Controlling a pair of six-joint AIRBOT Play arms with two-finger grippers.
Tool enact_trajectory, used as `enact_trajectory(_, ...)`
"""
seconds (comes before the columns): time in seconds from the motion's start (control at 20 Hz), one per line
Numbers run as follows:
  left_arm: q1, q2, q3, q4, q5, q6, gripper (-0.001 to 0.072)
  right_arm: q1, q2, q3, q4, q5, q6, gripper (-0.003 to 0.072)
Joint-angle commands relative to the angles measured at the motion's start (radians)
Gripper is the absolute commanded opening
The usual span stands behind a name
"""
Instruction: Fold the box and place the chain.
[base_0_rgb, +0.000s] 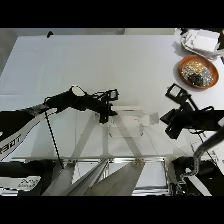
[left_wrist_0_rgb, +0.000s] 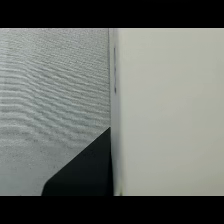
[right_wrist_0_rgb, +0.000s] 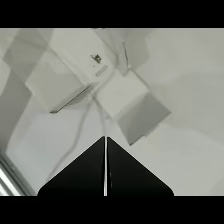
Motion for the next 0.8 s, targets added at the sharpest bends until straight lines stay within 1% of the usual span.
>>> enact_trajectory(0.0,-0.001,0.000,0.000,0.000,-0.003,0.000,0.0013,0.027,-0.021,-0.141,0.064,-0.091,-0.346,0.0023)
enact_trajectory(0.05,-0.001,0.000,0.000,0.000,-0.003,0.000,0.0013,0.042,-0.039,-0.157,0.067,-0.088,-0.373,0.0200)
enact_trajectory(0.1,0.000,0.000,0.000,0.000,-0.003,0.000,0.0013,0.064,-0.059,-0.164,0.073,-0.093,-0.375,0.0397)
enact_trajectory(0.15,-0.001,0.000,0.000,0.000,-0.003,0.000,0.0013,0.095,-0.082,-0.168,0.073,-0.109,-0.395,0.0554)
enact_trajectory(0.2,0.000,0.000,0.000,0.000,-0.003,0.000,0.0013,0.124,-0.107,-0.169,0.069,-0.129,-0.427,0.0663)
enact_trajectory(0.25,0.000,0.000,0.000,0.000,-0.003,0.000,0.0013,0.151,-0.134,-0.169,0.069,-0.154,-0.465,0.0684)
enact_trajectory(0.35,-0.001,0.000,0.000,0.000,-0.003,0.000,0.0013,0.170,-0.171,-0.192,0.082,-0.243,-0.544,0.0686)
enact_trajectory(0.4,0.000,0.000,0.000,0.000,-0.003,0.000,0.0013,0.182,-0.175,-0.213,0.063,-0.304,-0.571,0.0685)
enact_trajectory(0.5,0.000,0.000,0.000,0.000,-0.003,0.000,0.0013,0.217,-0.175,-0.266,0.045,-0.441,-0.592,0.0685)
enact_trajectory(0.6,0.000,0.000,0.000,0.000,-0.003,0.000,0.0013,0.270,-0.175,-0.316,0.043,-0.552,-0.601,0.0685)
enact_trajectory(0.75,0.000,0.000,0.000,0.000,-0.003,0.000,0.0013,0.352,-0.175,-0.374,0.052,-0.658,-0.596,0.0685)
